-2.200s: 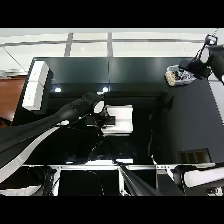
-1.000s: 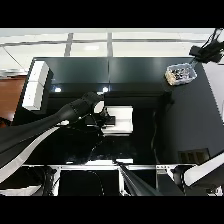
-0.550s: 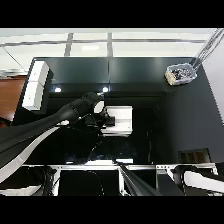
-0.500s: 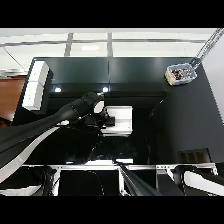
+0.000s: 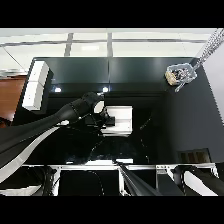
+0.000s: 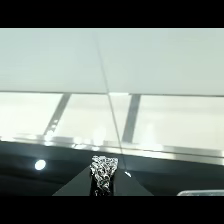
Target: Fold the box and place the chain.
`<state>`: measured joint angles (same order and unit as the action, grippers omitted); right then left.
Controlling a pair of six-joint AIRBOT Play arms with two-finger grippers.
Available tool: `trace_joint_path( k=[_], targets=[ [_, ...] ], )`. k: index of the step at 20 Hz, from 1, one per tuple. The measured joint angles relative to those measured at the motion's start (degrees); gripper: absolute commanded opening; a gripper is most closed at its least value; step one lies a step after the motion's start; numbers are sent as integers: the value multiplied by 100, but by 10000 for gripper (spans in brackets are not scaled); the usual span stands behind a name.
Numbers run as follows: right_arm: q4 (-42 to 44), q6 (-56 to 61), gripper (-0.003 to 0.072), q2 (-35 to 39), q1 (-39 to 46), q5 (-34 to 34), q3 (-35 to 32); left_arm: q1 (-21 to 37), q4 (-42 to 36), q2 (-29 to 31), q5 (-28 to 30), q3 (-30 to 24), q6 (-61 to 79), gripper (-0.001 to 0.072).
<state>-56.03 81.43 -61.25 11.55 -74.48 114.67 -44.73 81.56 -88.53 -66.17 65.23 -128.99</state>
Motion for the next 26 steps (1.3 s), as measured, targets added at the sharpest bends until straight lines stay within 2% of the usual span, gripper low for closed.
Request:
trace_joint_path(
  k=[6, 9, 13, 20, 26],
  targets=[
    [195, -81, 20, 629, -732, -621, -1226, 0, 0, 0, -4, 0, 0, 29],
    [210, -160, 19, 765, -1327, -1001, -1834, 0, 0, 0, -11, 0, 0, 29],
    [452, -199, 19, 824, -1998, -1134, -2695, 0, 0, 0, -28, 0, 0, 29],
    [1268, -219, 20, 833, -2968, 22, -4367, 0, 0, 0, -20, 0, 0, 29],
    [2155, -396, 19, 833, -2894, 693, -4607, 0, 0, 0, -17, 0, 0, 29]
  ],
)
